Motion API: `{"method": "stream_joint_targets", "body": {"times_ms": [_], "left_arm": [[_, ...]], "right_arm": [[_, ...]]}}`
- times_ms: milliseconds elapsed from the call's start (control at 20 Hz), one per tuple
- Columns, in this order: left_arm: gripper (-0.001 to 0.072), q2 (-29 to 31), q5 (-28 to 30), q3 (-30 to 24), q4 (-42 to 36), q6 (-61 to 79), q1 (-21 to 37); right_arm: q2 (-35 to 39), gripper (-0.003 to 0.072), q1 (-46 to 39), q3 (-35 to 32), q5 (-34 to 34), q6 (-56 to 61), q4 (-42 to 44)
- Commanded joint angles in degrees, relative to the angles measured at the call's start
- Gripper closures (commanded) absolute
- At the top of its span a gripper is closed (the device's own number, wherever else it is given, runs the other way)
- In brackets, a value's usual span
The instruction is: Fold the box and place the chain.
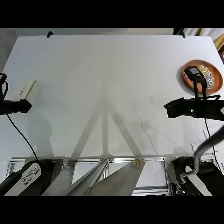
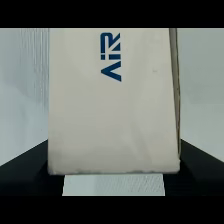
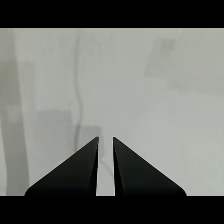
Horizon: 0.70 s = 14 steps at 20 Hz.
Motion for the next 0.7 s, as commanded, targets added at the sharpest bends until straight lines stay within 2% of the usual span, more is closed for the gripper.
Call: {"method": "stream_joint_targets", "body": {"times_ms": [0, 50, 200, 250, 500, 650], "left_arm": [[0.0689, 0.04, -2.62, -1.27, 1.95, -0.22, 0.72], [0.0622, 0.04, -3.63, -1.29, 2.75, -0.20, 0.72], [0.0111, 0.04, -5.42, -1.27, 3.98, -0.22, 0.72], [0.0003, 0.04, -6.01, -1.29, 4.00, -0.24, 0.72], [0.0011, 0.76, -9.31, -1.27, 5.03, -0.33, 0.50], [0.0009, 4.59, -6.14, -1.27, 5.95, -0.13, 0.50]], "right_arm": [[0.04, 0.0549, -0.04, 0.04, 0.02, 0.02, 0.00], [0.04, 0.0549, -0.04, 0.04, 0.02, 0.02, 0.00], [0.04, 0.0549, -0.04, 0.04, 0.02, 0.02, 0.00], [0.04, 0.0549, -0.04, 0.04, 0.02, 0.02, 0.02], [0.04, 0.0550, -0.04, 0.04, 0.00, 0.00, 0.02], [0.04, 0.0551, -0.04, 0.04, -0.04, -0.07, 0.02]]}}
